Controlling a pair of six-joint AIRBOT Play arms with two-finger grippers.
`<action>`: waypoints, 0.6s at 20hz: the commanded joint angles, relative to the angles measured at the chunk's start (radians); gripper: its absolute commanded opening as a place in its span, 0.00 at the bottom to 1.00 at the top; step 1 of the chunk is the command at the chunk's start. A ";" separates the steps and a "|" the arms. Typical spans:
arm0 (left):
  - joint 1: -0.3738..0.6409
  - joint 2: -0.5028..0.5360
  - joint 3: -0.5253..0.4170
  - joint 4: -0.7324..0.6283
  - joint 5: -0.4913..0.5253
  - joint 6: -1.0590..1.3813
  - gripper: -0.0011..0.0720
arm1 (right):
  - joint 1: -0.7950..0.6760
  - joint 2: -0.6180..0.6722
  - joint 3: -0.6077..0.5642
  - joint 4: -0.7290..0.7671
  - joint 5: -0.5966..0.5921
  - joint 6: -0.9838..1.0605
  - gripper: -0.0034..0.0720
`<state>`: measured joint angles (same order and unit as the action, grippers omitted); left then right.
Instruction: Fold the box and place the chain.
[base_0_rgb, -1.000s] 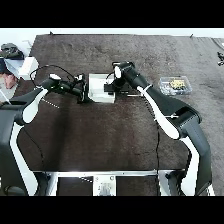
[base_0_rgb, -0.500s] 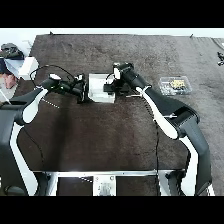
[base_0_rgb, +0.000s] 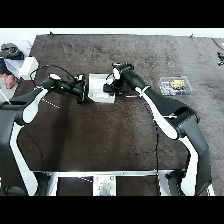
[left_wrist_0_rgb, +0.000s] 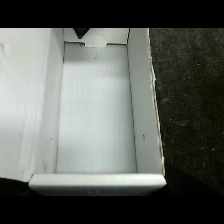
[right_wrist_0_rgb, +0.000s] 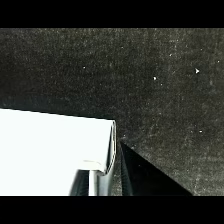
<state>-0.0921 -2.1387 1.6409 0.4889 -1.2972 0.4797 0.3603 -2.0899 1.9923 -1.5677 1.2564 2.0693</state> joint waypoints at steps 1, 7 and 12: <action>0.000 0.000 0.000 0.000 0.000 0.000 0.57 | 0.002 -0.001 0.000 0.000 0.004 0.001 0.36; 0.000 0.000 0.000 0.000 0.000 0.000 0.57 | 0.008 -0.016 0.000 0.000 0.004 0.000 0.19; 0.000 0.000 0.000 0.000 0.000 0.000 0.57 | 0.031 -0.021 0.000 -0.057 0.004 0.023 0.09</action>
